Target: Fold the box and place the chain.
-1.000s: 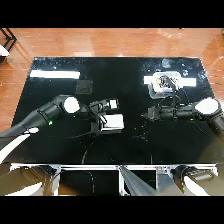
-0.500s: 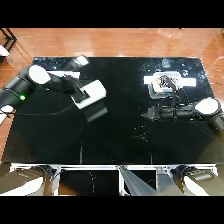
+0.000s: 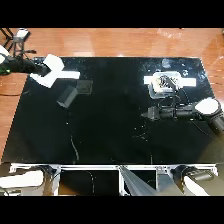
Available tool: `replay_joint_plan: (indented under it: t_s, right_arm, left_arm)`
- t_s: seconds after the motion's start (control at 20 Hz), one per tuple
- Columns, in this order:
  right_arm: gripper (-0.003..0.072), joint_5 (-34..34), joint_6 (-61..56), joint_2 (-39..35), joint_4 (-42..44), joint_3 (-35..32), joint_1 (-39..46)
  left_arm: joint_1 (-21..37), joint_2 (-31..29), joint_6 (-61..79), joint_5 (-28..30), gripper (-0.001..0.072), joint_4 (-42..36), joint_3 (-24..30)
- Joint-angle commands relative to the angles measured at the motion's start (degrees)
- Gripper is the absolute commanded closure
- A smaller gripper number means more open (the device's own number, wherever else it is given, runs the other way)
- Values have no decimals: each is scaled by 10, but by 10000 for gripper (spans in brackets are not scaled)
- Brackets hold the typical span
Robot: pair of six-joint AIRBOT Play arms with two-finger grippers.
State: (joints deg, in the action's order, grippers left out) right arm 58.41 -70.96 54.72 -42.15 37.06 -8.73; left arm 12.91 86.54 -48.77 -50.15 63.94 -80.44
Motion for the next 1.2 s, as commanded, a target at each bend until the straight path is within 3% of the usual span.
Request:
replay_joint_plan:
  t_s: [0.0,0.15,0.35,0.7,1.15]
  right_arm:
    - [666,-10,0,0,1,0,0]
    - [667,-22,0,0,2,0,0]
    - [667,-33,-3,0,2,0,0]
    - [666,-54,-7,0,3,0,0]
    - [667,-56,-9,0,3,0,0]
  left_arm:
    - [55,99,-45,-10,547,-1,-107]
    - [73,176,-67,-35,547,3,-193]
    - [91,240,-87,-44,548,4,-257]
    - [96,283,-97,-54,548,18,-266]
    - [89,288,-97,-55,546,41,-266]
